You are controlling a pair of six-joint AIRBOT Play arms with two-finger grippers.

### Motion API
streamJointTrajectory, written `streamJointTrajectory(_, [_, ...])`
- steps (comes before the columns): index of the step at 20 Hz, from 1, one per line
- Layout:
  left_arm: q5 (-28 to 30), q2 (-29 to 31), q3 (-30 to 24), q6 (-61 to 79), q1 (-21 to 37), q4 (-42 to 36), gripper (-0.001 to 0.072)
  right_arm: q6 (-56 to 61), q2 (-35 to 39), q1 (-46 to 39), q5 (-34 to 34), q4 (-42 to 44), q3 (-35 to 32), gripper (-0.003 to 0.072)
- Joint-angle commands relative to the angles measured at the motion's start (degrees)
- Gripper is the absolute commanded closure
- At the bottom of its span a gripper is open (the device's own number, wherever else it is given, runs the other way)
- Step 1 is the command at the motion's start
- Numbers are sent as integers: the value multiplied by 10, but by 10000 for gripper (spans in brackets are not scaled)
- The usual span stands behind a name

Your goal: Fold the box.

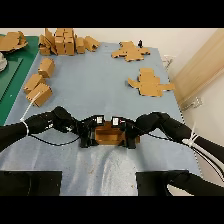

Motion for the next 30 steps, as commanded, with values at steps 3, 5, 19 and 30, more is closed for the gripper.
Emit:
streamJointTrajectory(3, [4,0,0,-1,0,-1,329,38,85,-44,-87,1,21,-30])
streamJointTrajectory(5, [4,0,0,-1,0,-1,329,85,122,-57,-98,-6,21,-22])
streamJointTrajectory(19, [141,-6,27,-4,9,18,329,556,149,-62,-46,101,20,-22])
streamJointTrajectory(30, [191,-6,36,-34,8,19,329,599,149,-62,-35,99,21,-21])
